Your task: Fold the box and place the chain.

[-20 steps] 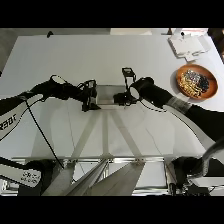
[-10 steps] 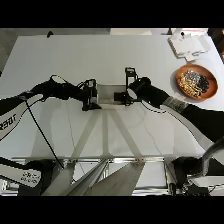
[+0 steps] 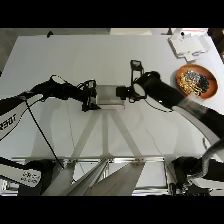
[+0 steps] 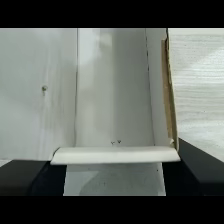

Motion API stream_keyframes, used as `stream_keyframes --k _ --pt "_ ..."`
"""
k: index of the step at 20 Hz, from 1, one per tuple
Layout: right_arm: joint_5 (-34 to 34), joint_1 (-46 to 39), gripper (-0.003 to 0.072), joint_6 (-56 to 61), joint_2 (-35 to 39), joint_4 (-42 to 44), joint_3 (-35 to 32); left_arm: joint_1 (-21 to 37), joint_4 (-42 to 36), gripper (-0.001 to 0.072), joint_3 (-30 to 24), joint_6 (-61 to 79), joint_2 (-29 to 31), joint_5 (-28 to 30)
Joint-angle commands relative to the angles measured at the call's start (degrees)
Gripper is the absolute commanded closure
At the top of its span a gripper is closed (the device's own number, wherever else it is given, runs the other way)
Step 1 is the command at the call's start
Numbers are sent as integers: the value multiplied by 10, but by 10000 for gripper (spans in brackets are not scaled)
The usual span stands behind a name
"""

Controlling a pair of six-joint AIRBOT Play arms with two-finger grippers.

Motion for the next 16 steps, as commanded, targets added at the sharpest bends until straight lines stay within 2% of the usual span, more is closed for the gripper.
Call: stream_keyframes --k 1,5,9,10,14,16 --pt "57 -17 305 -37 78 0 0 0 -1 333 0 0 0 0" --pt "102 -84 306 -101 154 -32 0 0 -1 333 0 0 0 0" --pt "203 -220 295 -212 179 -91 0 0 -1 333 0 0 0 0" --pt "207 -259 295 -235 178 -92 0 0 -1 333 0 0 0 0" --pt "104 -388 283 -401 177 -62 0 0 -1 333 0 0 0 0" --pt "64 -427 269 -421 166 -56 0 0 -1 333 0 0 0 0"
